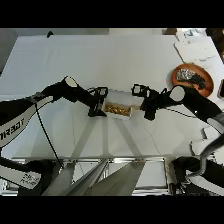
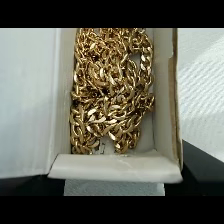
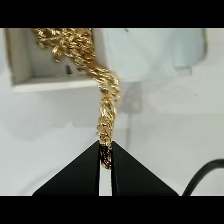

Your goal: Fold the box and place the chain.

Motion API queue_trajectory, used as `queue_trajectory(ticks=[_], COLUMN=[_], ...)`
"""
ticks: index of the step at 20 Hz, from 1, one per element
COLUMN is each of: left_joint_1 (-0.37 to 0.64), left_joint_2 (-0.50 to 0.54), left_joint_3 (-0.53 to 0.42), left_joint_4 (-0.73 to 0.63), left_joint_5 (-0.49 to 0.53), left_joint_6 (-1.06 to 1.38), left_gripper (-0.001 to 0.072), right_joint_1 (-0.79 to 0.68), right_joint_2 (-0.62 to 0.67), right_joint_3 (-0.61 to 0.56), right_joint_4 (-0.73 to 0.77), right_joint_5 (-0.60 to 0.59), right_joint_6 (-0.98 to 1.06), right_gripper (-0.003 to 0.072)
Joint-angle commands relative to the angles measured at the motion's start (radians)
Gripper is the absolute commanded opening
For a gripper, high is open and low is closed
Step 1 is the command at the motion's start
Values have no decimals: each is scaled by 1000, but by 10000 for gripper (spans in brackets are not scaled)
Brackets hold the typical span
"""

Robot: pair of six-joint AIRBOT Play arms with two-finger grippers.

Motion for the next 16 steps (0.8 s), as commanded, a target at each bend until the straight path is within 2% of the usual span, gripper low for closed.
queue_trajectory(ticks=[1, 5, 9, 10, 12, 13, 16], left_joint_1=[0, 0, 0, 0, 0, 0, 0], left_joint_2=[1, 1, 1, 1, 1, 1, 1], left_joint_3=[1, 1, 1, 1, 1, 1, 1], left_joint_4=[0, 0, 0, 0, 0, 0, 0], left_joint_5=[0, 0, 0, 0, 0, 0, 0], left_joint_6=[0, 0, 0, 0, 0, 0, 0], left_gripper=[92, 92, 92, 92, 92, 92, 92], right_joint_1=[78, 141, 149, 158, 186, 199, 213], right_joint_2=[58, 51, 3, -13, -38, -42, -41], right_joint_3=[18, 121, 151, 151, 151, 152, 187], right_joint_4=[-2, -2, -3, -3, -3, -2, -6], right_joint_5=[46, 45, 54, 64, 81, 87, 163], right_joint_6=[106, 298, 471, 491, 516, 517, 537], right_gripper=[9, 10, 13, 47, 297, 335, 332])
